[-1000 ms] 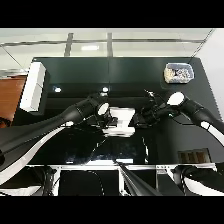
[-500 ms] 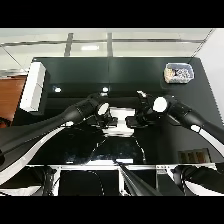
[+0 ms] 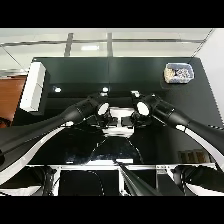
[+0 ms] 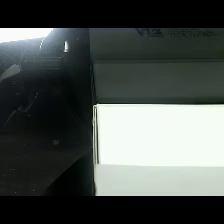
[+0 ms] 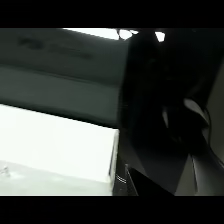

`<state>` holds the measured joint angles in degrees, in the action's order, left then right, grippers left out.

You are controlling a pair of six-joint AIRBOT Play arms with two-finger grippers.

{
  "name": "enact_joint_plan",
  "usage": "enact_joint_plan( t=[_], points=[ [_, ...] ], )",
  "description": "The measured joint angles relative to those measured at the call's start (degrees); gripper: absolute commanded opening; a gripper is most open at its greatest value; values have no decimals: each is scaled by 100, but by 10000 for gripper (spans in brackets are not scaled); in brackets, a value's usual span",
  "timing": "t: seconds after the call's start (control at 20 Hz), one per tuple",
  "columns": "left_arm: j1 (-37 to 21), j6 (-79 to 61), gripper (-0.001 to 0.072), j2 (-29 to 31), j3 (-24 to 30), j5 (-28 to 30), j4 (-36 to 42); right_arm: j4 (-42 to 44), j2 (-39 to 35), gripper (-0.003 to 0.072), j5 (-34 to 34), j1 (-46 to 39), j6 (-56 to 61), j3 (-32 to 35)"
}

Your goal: Fold the box and place the chain.

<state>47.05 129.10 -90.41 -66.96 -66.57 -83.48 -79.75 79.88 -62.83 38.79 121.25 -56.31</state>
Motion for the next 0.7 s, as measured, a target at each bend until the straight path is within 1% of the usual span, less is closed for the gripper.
enact_joint_plan(
  t=[0.1, 0.15, 0.2, 0.25, 0.3, 0.35, 0.6, 0.65, 0.7],
  points=[
    [-2, -4, 25, 0, 0, 0, 0, -111, 96, 303, -92, 72, 282, -37],
    [-2, -2, 25, 0, 0, 0, 0, -125, 133, 267, -116, 105, 396, -46],
    [-2, -4, 25, 0, 0, 0, 0, -144, 162, 144, -149, 129, 496, -57],
    [-2, -2, 24, 0, 0, 2, 0, -149, 177, 127, -142, 146, 577, -63],
    [-2, -4, 24, 0, 0, 0, 0, -162, 192, 49, -153, 157, 634, -68],
    [-2, -4, 25, 0, 0, 2, 0, -168, 203, 13, -155, 168, 678, -70],
    [-2, 4, 24, 0, 0, 4, 13, -195, 225, 18, -179, 186, 802, -74],
    [-2, 0, 25, 0, 0, 4, 13, -192, 225, 141, -181, 186, 804, -74],
    [0, -17, 25, 0, 0, -2, 2, -188, 225, 281, -203, 186, 800, -72]
  ],
)
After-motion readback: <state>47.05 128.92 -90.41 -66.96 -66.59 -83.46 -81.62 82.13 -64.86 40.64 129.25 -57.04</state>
